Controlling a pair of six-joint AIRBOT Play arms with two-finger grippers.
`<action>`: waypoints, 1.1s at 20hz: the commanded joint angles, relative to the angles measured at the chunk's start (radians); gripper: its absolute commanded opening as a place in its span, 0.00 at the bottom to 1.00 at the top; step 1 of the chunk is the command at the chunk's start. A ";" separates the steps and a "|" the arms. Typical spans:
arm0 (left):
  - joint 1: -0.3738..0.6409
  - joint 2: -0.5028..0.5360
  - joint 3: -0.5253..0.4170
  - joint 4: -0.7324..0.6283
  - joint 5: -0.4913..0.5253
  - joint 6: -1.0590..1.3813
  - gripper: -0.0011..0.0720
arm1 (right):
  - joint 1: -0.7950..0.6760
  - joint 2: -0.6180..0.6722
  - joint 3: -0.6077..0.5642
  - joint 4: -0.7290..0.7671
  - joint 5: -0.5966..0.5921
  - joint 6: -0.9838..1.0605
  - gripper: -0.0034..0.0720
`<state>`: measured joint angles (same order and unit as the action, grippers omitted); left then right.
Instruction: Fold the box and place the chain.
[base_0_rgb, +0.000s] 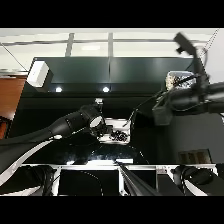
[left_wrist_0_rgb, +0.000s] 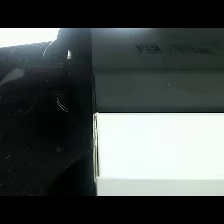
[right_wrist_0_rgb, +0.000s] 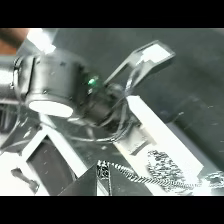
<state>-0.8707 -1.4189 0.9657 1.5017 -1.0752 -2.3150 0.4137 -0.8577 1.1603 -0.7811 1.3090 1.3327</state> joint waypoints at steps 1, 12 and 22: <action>0.000 -0.001 0.000 0.000 0.000 0.000 0.06 | 0.071 -0.053 -0.025 0.010 -0.021 -0.013 0.07; 0.000 -0.001 0.000 0.000 0.000 0.000 0.06 | 0.108 -0.224 -0.294 0.002 -0.213 -0.145 0.13; 0.000 -0.001 0.000 0.000 0.000 0.000 0.06 | -0.220 -0.090 -0.491 -0.112 -0.117 -0.497 0.74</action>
<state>-0.8707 -1.4189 0.9657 1.5017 -1.0752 -2.3150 0.2668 -0.9867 0.7822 -0.8394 1.2633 0.9672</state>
